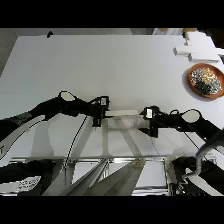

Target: Fold the box and place the chain.

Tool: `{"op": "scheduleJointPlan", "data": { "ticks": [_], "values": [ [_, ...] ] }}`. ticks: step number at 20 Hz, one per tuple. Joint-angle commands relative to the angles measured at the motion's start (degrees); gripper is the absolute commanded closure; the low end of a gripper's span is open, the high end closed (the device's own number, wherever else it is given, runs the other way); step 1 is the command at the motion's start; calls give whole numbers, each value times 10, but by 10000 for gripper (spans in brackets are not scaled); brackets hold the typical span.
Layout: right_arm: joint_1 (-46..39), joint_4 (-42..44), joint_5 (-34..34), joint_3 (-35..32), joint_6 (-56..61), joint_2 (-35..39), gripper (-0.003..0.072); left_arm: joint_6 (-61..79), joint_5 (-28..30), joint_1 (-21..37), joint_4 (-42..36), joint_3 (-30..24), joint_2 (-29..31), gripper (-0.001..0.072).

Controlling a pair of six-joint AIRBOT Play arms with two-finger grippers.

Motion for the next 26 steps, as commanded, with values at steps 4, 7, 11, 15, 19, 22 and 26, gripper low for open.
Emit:
{"op": "scheduleJointPlan", "data": {
  "ticks": [4,7,11,15,19,22,26],
  "values": [
    [15,16,0,2,10,9,9,-1,5,0,-1,0,0,698],
    [15,19,1,2,9,9,-1,-1,4,0,-1,0,0,698],
    [15,-72,0,1,62,53,-2,-1,3,0,-1,0,0,698],
    [21,-113,5,-13,177,150,-1,-1,3,0,-1,0,0,698],
    [87,-133,7,-37,181,224,-1,-1,3,0,-1,0,0,698],
    [152,-153,-1,-61,181,236,-1,-1,2,0,-1,0,0,698],
    [211,-153,-63,-95,181,236,-18,-1,2,0,-1,0,0,698]
  ]
}}
